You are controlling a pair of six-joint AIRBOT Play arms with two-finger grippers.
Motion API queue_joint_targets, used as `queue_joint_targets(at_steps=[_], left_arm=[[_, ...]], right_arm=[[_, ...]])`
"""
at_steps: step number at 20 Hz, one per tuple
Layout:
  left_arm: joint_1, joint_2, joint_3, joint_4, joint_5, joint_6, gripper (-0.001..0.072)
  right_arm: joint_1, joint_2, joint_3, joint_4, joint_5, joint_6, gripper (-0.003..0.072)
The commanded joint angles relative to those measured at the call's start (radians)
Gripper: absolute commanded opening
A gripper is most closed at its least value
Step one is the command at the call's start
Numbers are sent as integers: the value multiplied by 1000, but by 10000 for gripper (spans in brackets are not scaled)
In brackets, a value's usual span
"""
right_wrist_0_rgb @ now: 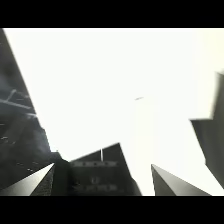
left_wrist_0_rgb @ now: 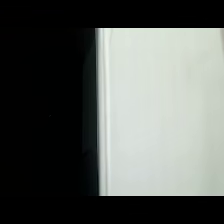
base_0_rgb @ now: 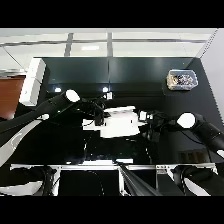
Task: Fold the box and place the chain.
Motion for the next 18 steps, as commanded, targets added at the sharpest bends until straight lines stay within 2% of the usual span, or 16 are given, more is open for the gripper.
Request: queue_joint_targets(at_steps=[1,4,6,11,16,18], left_arm=[[-1,-1,1,3,0,1,26],[-1,-1,1,2,0,1,26],[-1,-1,1,2,-2,1,25],[-1,8,2,2,-64,69,25],[-1,6,2,3,-64,74,25],[-1,6,2,2,-61,87,26]], right_arm=[[77,-49,-6,69,-66,-74,706],[120,-93,-6,107,-153,-76,706],[117,-82,11,85,-160,-75,706],[51,-61,114,68,-66,-74,706],[-30,-61,121,113,-23,-101,706],[-46,-64,112,181,-26,-160,706]])
